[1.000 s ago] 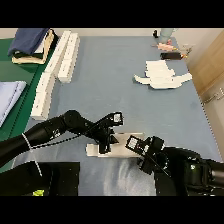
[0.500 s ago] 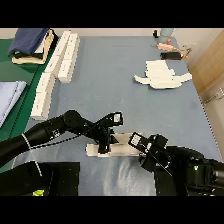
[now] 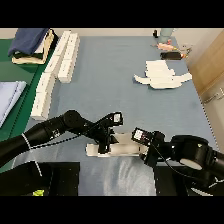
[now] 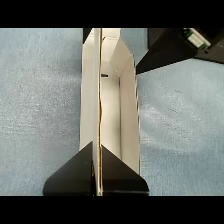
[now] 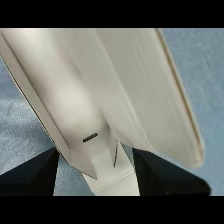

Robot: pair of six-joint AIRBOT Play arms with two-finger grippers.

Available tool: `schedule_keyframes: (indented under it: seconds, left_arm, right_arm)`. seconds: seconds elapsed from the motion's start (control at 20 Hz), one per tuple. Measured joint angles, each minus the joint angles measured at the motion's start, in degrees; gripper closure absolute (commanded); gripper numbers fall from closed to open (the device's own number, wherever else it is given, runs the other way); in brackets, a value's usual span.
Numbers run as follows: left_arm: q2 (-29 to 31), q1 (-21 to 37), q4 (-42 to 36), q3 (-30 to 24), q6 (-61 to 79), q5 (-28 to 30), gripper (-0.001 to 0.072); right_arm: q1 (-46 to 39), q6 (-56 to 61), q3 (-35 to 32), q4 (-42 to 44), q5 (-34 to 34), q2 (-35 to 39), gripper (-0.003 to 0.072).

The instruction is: Fold the box.

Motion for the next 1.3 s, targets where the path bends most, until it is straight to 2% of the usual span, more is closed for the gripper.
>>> schedule_keyframes:
  seconds: [0.25,0.4,0.85,1.3]
  left_arm:
    - [0.0,0.0,0.0,0.0,0.0,0.0,0.0692]
    - [0.0,0.0,0.0,0.0,0.0,0.0,0.0692]
    - [0.0,0.0,0.0,0.0,0.0,0.0,0.0692]
    - [0.0,0.0,0.0,0.0,0.0,0.0,0.0692]
  right_arm:
    - [-17.6,-32.1,-0.1,22.6,1.4,-3.3,-0.0034]
    - [-23.3,-44.5,-0.2,31.3,2.5,-7.1,-0.0034]
    - [-26.6,-55.3,-0.2,36.6,4.0,-11.1,-0.0027]
    - [-32.3,-71.8,-2.8,44.1,4.9,-12.9,-0.0026]
